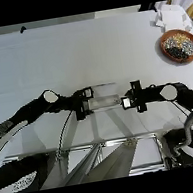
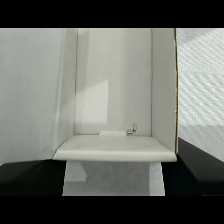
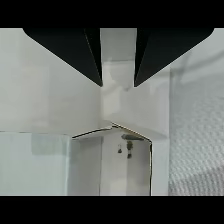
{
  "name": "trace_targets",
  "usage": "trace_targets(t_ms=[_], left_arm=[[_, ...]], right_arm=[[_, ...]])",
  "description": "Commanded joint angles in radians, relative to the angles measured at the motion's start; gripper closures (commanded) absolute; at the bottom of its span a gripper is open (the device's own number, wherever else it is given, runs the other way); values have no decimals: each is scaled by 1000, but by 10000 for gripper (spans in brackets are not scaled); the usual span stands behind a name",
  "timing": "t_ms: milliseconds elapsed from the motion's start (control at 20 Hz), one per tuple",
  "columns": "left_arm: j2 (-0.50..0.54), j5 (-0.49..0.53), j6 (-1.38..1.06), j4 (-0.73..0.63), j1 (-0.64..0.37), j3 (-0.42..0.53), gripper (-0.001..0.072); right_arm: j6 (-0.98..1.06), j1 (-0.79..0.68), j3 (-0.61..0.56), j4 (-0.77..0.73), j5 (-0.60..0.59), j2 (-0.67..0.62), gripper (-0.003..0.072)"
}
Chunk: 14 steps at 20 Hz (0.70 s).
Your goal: Fold the box and place the chain.
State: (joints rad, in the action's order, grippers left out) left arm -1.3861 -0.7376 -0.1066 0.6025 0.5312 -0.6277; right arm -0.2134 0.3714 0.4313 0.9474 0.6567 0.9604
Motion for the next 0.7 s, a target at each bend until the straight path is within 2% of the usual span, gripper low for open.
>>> trace_targets(t_ms=[0, 100, 200, 250, 650], left_arm=[[0, 0, 0, 0, 0, 0, 701], [0, 0, 0, 0, 0, 0, 701], [0, 0, 0, 0, 0, 0, 701], [0, 0, 0, 0, 0, 0, 701], [0, 0, 0, 0, 0, 0, 701]], right_arm=[[-218, -79, 8, -196, 92, 47, 464], [-242, -110, 47, -245, 188, 103, 468], [-228, -113, 97, -246, 230, 153, 474], [-216, -113, 110, -248, 238, 163, 510], [-213, -88, 115, -267, 220, 172, 513]])
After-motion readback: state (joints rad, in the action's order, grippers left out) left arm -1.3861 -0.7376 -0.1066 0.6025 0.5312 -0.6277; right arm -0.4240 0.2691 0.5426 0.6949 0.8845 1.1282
